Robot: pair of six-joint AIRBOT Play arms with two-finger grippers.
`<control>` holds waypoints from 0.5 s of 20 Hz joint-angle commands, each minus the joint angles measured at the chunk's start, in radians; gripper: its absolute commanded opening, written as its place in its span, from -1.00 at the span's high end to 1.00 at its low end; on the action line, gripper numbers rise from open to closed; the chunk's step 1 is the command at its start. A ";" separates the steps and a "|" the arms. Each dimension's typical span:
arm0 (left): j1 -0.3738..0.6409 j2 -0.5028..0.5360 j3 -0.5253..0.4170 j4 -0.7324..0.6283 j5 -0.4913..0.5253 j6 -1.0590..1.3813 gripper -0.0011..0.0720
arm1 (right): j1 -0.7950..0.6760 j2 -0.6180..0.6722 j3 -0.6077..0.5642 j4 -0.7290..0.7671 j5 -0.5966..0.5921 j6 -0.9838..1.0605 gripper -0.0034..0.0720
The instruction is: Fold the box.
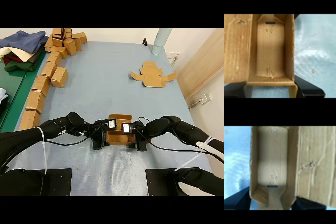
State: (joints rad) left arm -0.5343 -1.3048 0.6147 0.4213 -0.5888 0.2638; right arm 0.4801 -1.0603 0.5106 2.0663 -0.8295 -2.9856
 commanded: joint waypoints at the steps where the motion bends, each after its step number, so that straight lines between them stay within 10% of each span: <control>1: 0.000 0.000 0.000 0.002 0.005 0.000 -0.46 | -0.001 0.062 0.002 -0.122 -0.015 0.198 -0.99; 10: 0.000 0.000 0.000 0.002 0.005 0.000 -0.46 | -0.001 0.296 0.002 -0.221 -0.246 0.692 -0.97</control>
State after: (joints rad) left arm -0.5339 -1.3048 0.6151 0.4229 -0.5827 0.2626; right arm 0.4797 -0.8318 0.5114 1.8362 -0.9955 -2.5050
